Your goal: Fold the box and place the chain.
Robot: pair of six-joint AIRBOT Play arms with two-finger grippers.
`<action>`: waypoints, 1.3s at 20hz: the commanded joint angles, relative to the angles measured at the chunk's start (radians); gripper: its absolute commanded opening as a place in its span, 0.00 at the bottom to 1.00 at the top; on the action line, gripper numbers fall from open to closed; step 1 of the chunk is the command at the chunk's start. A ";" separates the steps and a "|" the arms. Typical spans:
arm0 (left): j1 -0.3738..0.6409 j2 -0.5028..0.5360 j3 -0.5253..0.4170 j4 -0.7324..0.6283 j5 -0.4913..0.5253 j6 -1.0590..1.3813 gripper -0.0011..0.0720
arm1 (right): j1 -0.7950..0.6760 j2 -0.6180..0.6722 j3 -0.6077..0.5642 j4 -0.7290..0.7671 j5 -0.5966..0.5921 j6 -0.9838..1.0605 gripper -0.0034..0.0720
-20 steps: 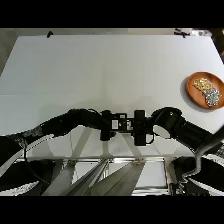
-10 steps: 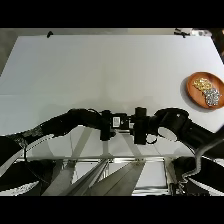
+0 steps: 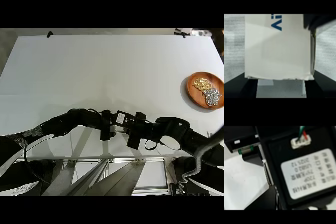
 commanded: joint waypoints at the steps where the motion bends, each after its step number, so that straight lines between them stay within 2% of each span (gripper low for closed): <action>1: 0.001 0.000 0.000 0.000 0.000 0.000 0.39 | 0.029 0.003 -0.066 0.000 -0.152 0.097 0.05; 10: 0.001 0.000 0.000 0.000 0.000 0.000 0.39 | 0.030 0.003 -0.109 -0.020 -0.084 0.098 0.05; 17: 0.000 0.000 0.000 0.000 0.000 0.000 0.39 | 0.071 0.011 -0.146 -0.037 -0.113 0.098 0.05; 22: 0.001 0.000 0.000 0.000 0.000 0.000 0.39 | 0.000 0.112 -0.146 -0.037 -0.217 0.099 0.05; 24: 0.000 0.000 0.000 0.000 0.000 0.000 0.39 | -0.043 0.157 -0.146 -0.040 -0.207 0.098 0.05; 26: 0.001 0.000 0.000 0.000 0.000 0.000 0.39 | -0.086 0.198 -0.146 -0.058 -0.146 0.098 0.05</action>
